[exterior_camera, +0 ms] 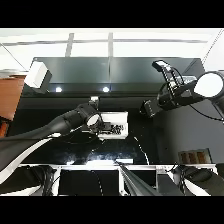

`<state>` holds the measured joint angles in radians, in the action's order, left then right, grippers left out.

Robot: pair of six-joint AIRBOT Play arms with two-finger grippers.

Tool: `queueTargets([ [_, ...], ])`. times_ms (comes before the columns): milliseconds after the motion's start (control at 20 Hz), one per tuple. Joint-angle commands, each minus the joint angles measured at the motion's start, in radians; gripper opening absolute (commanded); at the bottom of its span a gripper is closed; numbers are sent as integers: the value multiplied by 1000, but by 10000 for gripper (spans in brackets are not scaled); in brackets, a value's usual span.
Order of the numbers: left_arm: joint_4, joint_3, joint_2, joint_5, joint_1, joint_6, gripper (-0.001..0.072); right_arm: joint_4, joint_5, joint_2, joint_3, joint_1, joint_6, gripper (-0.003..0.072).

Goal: Fold the box and place the chain.

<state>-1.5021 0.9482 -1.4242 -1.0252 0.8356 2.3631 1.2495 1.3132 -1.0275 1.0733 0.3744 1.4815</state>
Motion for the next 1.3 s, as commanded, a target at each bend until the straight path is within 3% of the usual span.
queueTargets([
  [0, -8, 27, 3, -53, 1, 3, 388, 20, -13, 4, 0, -7, 8, 702],
  [50, -18, 40, 11, -68, 1, -3, 500, 22, -13, 4, 0, -6, 11, 702],
  [100, -42, 53, 27, -82, 1, -3, 561, 31, -13, 4, 0, -7, 21, 702],
  [300, -116, 64, 138, -134, -18, -140, 566, 51, -12, 4, 0, -7, 30, 702],
  [550, -94, -15, 322, -238, -129, -628, 565, 121, 25, 4, 0, -6, 30, 702],
  [650, 39, -90, 425, -251, -239, -922, 565, 171, 40, 4, 0, -6, 29, 702],
  [800, 374, -211, 515, -238, -460, -1315, 579, 172, 5, 4, 0, -4, 25, 703],
  [850, 496, -256, 511, -217, -524, -1443, 687, 165, -22, 4, 0, -4, 26, 703],
  [900, 584, -302, 498, -169, -564, -1574, 705, 164, -52, 4, 0, -4, 26, 702],
  [1050, 684, -393, 442, -26, -577, -1954, 705, 161, -86, 4, 0, -4, 26, 702],
  [1250, 795, -406, 354, 36, -566, -2409, 703, 161, -51, 4, 0, -4, 30, 702],
])
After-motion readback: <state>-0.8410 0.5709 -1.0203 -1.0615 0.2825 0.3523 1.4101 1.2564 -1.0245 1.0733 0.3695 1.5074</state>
